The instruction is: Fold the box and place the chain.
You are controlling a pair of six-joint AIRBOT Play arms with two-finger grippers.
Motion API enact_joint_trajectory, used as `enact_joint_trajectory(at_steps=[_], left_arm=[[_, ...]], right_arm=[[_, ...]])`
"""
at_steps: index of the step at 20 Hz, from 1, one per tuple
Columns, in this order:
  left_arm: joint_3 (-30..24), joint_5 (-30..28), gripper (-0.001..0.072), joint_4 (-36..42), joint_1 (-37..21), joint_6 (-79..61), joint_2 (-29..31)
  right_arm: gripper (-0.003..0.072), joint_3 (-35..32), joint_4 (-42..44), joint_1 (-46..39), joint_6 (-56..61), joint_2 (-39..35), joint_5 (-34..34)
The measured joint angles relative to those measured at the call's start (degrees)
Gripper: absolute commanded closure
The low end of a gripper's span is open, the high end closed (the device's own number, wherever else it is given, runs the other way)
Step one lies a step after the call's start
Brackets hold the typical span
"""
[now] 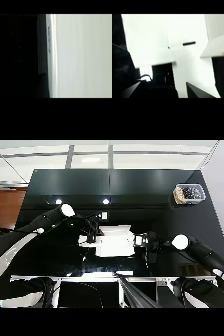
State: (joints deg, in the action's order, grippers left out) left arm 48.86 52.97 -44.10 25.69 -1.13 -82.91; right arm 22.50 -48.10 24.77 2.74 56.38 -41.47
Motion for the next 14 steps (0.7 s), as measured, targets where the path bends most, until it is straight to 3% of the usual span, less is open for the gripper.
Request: enact_joint_trajectory(at_steps=[14], left_arm=[[0.0, 0.0, 0.0682, 0.0, 0.0, 0.0, 0.0]], right_arm=[[0.0028, 0.5, 7.9, 8.8, -2.1, 0.9, 6.4]])
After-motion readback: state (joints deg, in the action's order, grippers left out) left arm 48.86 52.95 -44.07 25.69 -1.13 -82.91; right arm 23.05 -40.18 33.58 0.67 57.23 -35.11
